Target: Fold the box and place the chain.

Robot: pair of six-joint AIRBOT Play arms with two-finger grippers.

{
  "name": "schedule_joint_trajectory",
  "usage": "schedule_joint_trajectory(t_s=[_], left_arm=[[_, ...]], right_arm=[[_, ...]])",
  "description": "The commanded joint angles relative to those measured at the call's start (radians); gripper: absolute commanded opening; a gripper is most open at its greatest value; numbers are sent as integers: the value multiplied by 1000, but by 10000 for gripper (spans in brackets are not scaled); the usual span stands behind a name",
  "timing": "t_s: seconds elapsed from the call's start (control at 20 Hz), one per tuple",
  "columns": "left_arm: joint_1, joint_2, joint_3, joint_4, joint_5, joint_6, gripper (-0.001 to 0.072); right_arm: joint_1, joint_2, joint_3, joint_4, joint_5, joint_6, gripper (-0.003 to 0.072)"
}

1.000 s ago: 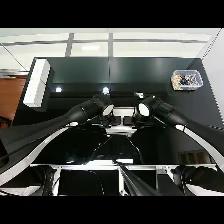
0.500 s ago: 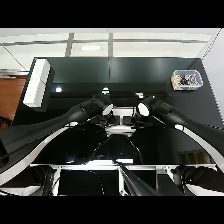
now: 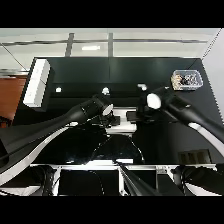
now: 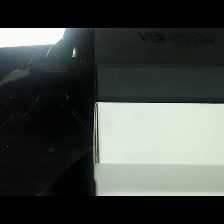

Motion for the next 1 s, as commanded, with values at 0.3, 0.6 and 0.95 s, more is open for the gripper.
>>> schedule_joint_trajectory(t_s=[0.3, 0.6, 0.95], left_arm=[[0, 0, 1, 1, -2, 0, 25], [0, 0, 1, 1, 2, 0, 25], [0, 0, 0, 0, 1, 0, 25]], right_arm=[[-308, 265, -38, -577, -151, -91, 701], [-656, -18, -13, -399, -491, -55, 717], [-819, -545, 599, -209, -143, -3, 589]])
